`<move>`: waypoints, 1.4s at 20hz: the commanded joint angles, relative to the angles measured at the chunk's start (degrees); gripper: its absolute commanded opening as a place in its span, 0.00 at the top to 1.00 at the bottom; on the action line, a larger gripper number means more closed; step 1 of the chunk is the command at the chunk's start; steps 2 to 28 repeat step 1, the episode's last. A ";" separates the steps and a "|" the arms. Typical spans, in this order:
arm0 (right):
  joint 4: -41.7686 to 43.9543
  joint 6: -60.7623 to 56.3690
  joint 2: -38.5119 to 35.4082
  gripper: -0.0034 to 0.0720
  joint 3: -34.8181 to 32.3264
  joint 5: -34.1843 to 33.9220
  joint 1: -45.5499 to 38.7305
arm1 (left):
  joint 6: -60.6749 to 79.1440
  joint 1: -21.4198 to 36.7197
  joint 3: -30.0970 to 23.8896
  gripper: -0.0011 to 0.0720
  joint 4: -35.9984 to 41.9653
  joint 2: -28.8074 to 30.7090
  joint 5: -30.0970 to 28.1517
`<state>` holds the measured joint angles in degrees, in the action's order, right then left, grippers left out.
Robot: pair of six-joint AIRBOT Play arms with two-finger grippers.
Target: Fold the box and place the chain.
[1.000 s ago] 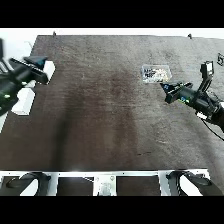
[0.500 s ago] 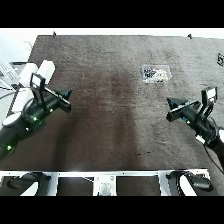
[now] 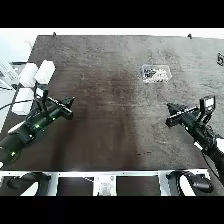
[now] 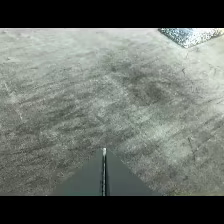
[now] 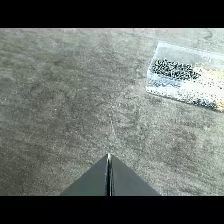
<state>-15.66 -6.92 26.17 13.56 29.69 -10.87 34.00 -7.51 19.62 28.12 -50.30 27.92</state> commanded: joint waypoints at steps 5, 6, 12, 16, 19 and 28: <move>0.00 -0.11 -0.22 0.95 -0.20 -0.11 0.07 | 0.55 -0.04 -0.26 0.96 0.61 -0.04 0.20; 0.00 -0.11 -0.22 0.95 -0.20 -0.11 0.07 | 0.55 -0.04 -0.26 0.96 0.61 -0.04 0.20; 0.00 -0.11 -0.22 0.95 -0.20 -0.11 0.07 | 0.55 -0.04 -0.26 0.96 0.61 -0.04 0.20; 0.00 -0.11 -0.22 0.95 -0.20 -0.11 0.07 | 0.55 -0.04 -0.26 0.96 0.61 -0.04 0.20; 0.00 -0.11 -0.22 0.95 -0.20 -0.11 0.07 | 0.55 -0.04 -0.26 0.96 0.61 -0.04 0.20; 0.00 -0.11 -0.22 0.95 -0.20 -0.11 0.07 | 0.55 -0.04 -0.26 0.96 0.61 -0.04 0.20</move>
